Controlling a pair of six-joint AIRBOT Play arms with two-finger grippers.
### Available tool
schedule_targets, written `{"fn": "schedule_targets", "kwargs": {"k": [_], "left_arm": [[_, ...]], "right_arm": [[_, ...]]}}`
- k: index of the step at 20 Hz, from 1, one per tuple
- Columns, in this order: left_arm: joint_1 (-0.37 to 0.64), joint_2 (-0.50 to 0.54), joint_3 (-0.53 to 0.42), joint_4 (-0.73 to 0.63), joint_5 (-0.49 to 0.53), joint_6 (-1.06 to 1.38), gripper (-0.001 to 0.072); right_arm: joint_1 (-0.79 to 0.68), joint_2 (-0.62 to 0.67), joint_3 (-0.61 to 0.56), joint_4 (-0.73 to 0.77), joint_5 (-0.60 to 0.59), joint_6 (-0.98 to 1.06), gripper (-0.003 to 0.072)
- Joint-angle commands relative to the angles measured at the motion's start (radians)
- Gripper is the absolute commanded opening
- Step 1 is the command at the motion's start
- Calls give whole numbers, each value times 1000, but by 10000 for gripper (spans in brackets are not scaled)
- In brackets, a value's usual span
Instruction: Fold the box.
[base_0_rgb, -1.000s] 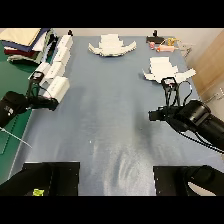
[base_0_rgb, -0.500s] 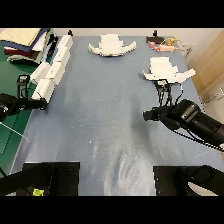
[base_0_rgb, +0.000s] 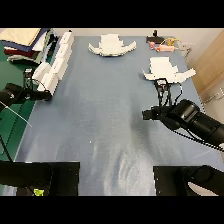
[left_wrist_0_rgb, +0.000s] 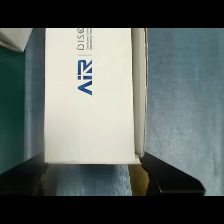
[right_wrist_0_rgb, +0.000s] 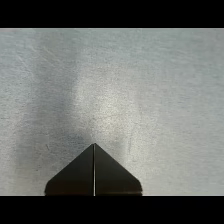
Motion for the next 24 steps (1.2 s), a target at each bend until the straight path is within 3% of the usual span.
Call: {"fn": "schedule_targets", "kwargs": {"k": [1,22,24], "left_arm": [[-23,-83,86,-8,0,-2,522],[-23,-105,98,-8,11,0,523],[-23,-105,98,-8,7,-1,552]], "right_arm": [[1,0,0,3,6,0,5],[1,0,0,16,6,0,5],[1,0,0,16,6,0,5]]}}
